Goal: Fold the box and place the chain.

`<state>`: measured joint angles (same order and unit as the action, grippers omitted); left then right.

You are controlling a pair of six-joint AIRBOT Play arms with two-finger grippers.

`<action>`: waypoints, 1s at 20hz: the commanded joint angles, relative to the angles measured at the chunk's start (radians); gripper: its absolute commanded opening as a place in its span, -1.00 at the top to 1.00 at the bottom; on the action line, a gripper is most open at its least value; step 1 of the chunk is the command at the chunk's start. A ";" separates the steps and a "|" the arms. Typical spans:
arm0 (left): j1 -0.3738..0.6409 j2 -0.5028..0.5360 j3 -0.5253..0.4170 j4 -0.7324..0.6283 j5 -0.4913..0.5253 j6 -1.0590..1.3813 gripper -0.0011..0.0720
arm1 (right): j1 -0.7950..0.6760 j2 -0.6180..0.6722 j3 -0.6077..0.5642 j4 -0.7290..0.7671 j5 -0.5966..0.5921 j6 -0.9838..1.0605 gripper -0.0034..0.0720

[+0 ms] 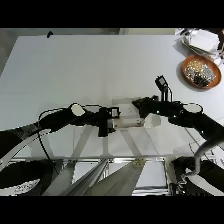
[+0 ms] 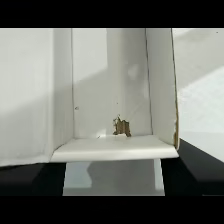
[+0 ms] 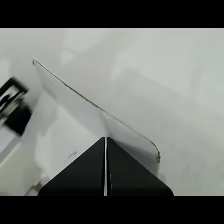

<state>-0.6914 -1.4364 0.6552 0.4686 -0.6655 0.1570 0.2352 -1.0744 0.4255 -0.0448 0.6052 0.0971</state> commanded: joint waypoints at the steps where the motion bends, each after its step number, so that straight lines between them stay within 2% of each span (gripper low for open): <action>1: 0.000 0.001 0.000 0.045 -0.042 -0.001 0.12 | 0.000 -0.034 0.000 -0.091 -0.100 0.183 0.88; 3: 0.001 0.001 0.000 0.045 -0.040 0.000 0.12 | 0.000 -0.034 0.000 -0.323 -0.092 0.385 0.88; 5: 0.001 0.001 0.000 0.045 -0.032 0.000 0.12 | 0.000 -0.034 0.000 -0.470 -0.049 0.489 0.88; 9: 0.001 0.001 0.000 0.045 -0.016 0.000 0.12 | 0.000 -0.030 0.005 -0.497 0.009 0.497 0.88; 13: 0.000 0.001 0.000 0.044 -0.024 0.000 0.12 | -0.001 0.031 0.069 -0.554 0.082 0.497 0.88; 16: 0.000 0.001 -0.001 0.043 -0.024 0.000 0.12 | -0.001 0.114 0.113 -0.776 0.201 0.542 0.88; 20: 0.000 0.001 0.000 0.044 -0.024 0.000 0.12 | 0.000 0.171 0.114 -1.111 0.403 0.578 0.88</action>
